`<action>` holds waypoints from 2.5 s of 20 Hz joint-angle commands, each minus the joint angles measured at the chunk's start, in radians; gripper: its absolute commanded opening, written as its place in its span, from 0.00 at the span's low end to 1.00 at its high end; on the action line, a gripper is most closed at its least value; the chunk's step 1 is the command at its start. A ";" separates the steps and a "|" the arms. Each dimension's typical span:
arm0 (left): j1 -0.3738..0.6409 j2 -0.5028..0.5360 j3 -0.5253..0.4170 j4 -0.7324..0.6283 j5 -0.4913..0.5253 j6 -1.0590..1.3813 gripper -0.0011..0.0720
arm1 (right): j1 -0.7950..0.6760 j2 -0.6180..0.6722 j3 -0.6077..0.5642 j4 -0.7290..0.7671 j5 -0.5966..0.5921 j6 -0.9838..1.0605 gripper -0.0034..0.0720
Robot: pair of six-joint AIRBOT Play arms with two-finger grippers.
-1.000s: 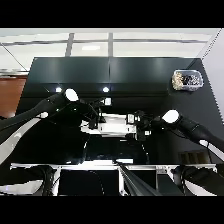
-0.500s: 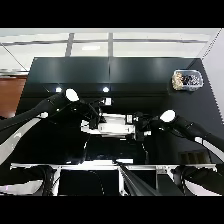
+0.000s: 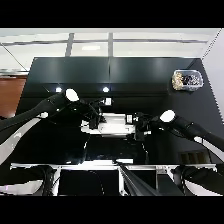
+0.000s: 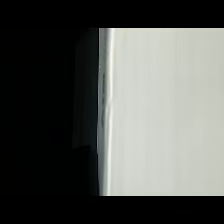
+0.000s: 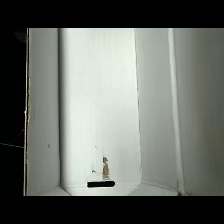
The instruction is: Fold the box and place the chain.
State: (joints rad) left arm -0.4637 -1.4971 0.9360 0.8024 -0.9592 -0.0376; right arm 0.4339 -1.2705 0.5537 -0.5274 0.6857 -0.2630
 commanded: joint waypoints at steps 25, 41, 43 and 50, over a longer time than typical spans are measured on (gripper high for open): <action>0.011 0.084 0.002 0.013 -0.035 -0.101 0.98 | -0.001 -0.002 0.000 -0.024 -0.014 0.013 0.76; 0.164 0.289 -0.276 -0.505 -0.229 -0.460 0.05 | -0.001 -0.002 0.000 -0.024 -0.013 0.013 0.22; 0.119 0.289 -0.274 -0.532 -0.066 -0.383 0.05 | -0.001 -0.002 0.000 -0.024 -0.013 0.013 0.22; 0.051 0.187 -0.135 -0.174 0.259 -0.547 0.05 | 0.000 -0.002 0.000 -0.024 -0.013 0.016 0.22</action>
State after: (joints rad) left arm -0.3965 -1.2530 0.7399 0.4297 -0.7910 -0.4606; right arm 0.4335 -1.2713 0.5541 -0.5514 0.6724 -0.2497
